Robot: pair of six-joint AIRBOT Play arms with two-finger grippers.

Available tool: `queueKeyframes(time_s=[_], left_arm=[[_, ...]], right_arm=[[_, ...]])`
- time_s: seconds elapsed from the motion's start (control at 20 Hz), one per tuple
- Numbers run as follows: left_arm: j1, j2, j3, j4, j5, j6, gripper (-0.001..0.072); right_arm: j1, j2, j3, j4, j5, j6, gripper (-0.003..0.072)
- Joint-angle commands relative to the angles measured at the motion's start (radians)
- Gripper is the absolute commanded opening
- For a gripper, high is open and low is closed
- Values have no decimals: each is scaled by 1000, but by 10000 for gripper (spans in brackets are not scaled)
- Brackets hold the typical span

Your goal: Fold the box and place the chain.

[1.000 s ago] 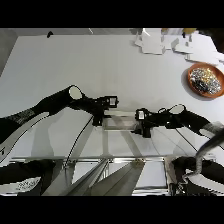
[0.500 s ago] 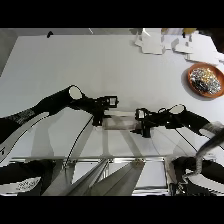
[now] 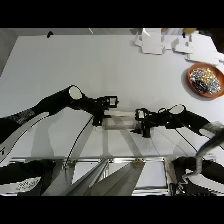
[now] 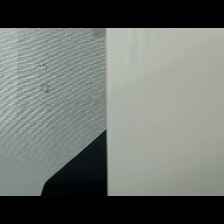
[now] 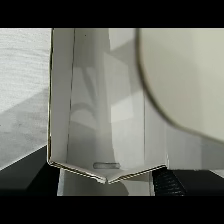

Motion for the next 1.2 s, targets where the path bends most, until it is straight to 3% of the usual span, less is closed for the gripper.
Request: queueKeyframes(time_s=[0.0, 0.9, 1.0, 1.1, 1.15], left_arm=[[1, 1, 1, 0, 0, 0, 11], [1, 1, 1, -6, -15, 2, 19], [3, 1, 1, -4, -9, 0, 192], [5, 2, 1, 16, -10, -5, 417], [10, 5, 1, 39, -13, -17, 440]], right_arm=[[1, 0, 0, -5, -5, 0, 299], [1, 0, 0, -5, -5, 0, 299], [1, 0, 0, -5, -5, 0, 299], [1, -1, 0, -5, -5, 0, 299], [1, -1, 0, -5, -5, 0, 299]])
